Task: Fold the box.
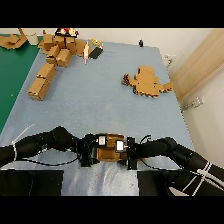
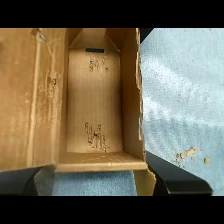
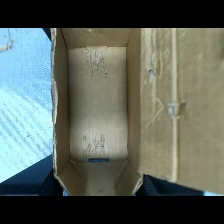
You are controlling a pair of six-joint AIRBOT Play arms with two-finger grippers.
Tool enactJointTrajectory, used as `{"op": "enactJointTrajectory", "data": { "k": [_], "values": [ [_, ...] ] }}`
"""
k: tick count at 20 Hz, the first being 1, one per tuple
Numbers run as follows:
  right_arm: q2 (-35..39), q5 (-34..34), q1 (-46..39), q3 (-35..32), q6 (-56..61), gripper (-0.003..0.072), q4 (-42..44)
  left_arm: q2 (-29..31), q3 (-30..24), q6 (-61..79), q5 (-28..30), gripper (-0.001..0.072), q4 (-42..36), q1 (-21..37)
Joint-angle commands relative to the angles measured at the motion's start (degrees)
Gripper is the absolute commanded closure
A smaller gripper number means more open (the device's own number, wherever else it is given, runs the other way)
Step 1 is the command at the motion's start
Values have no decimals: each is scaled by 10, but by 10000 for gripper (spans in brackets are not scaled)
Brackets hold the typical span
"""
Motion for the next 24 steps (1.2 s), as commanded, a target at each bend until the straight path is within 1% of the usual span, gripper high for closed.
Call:
{"op": "enactJointTrajectory", "data": {
  "k": [1, 2, 24],
  "values": [
    [0, 0, 0, 1, 0, 168, 0, -4, 2, -1, 4, 139, 0, -5],
    [0, 0, 0, 1, 0, 168, 0, -4, 2, 0, 3, 197, 0, -5],
    [0, -2, 0, 1, 0, 168, 0, -4, 2, 0, 3, 197, 0, -4]
  ]
}}
